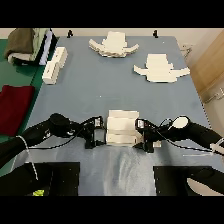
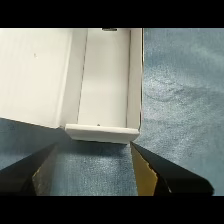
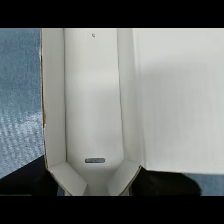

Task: Fold the box.

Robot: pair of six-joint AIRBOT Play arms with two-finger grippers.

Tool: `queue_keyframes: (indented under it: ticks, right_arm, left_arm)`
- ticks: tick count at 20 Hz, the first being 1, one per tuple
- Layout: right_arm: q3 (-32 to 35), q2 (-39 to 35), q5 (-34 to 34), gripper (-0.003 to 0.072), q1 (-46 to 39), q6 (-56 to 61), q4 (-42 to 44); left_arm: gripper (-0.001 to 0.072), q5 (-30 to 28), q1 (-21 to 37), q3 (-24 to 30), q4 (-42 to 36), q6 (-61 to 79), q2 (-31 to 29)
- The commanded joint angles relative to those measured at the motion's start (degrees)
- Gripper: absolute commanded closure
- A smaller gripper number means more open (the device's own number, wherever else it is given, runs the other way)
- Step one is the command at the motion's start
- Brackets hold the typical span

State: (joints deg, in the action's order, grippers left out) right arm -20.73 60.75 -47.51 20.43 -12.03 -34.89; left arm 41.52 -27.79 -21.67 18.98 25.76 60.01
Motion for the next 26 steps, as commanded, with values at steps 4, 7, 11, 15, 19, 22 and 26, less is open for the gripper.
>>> queue_keyframes:
  ticks: [4,7,11,15,19,22,26]
  right_arm:
    - [-0.02,0.00,0.00,0.0136,0.00,0.02,0.00]
    - [-0.02,0.00,0.00,0.0136,0.00,0.02,0.00]
    - [-0.02,0.00,0.00,0.0136,0.00,0.02,0.00]
    - [-0.02,0.00,0.00,0.0136,0.00,0.02,0.00]
    - [-0.02,0.00,0.00,0.0136,0.00,0.02,0.00]
    - [-0.02,0.00,0.00,0.0136,0.00,0.02,0.00]
    - [-0.02,0.00,0.00,0.0136,0.00,0.02,0.00]
  left_arm:
    - [0.0005,0.55,-0.09,-0.35,-3.96,0.20,2.14]
    - [0.0005,0.66,-0.09,-0.42,-3.15,0.20,2.14]
    - [0.0005,0.83,-0.04,-0.42,2.19,-1.20,2.12]
    - [0.0005,1.81,-0.02,-0.42,2.51,-1.29,2.12]
    - [0.0005,1.97,-0.35,-0.79,-0.76,-1.29,2.12]
    - [0.0005,1.70,-1.22,-1.90,-1.22,-1.38,2.14]
    - [0.0005,2.05,-1.88,-1.97,-1.20,-2.69,2.58]
